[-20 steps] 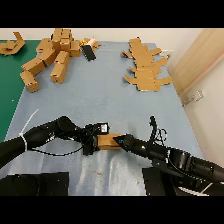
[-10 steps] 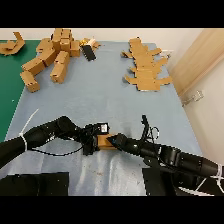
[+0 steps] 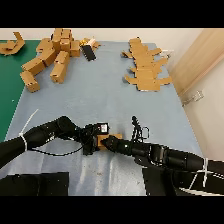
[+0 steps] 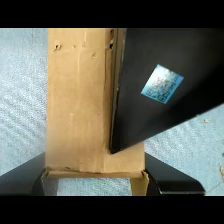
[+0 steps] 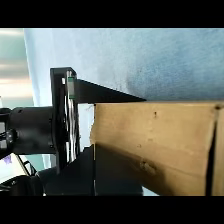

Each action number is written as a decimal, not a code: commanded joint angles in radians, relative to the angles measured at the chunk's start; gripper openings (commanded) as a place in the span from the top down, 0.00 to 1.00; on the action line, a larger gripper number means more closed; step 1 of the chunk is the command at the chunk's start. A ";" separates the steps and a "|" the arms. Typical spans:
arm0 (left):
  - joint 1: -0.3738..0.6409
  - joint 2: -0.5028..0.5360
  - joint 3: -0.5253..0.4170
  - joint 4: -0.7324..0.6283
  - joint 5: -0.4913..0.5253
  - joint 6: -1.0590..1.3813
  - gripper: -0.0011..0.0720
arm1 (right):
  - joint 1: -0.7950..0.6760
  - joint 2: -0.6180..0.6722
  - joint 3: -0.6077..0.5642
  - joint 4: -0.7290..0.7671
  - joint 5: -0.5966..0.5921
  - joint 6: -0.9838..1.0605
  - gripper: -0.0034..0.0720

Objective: Fold the box.

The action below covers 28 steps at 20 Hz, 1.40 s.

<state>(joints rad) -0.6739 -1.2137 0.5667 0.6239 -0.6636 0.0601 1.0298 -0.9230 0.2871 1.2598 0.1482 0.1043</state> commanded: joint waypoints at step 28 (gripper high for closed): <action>0.000 0.000 0.000 0.000 0.000 0.000 0.50 | 0.036 0.210 0.002 -0.089 -0.386 0.000 0.95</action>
<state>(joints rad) -0.6739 -1.2140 0.5667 0.6228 -0.6651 0.0574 1.0657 -0.8165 0.2852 1.2282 -0.1108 0.1085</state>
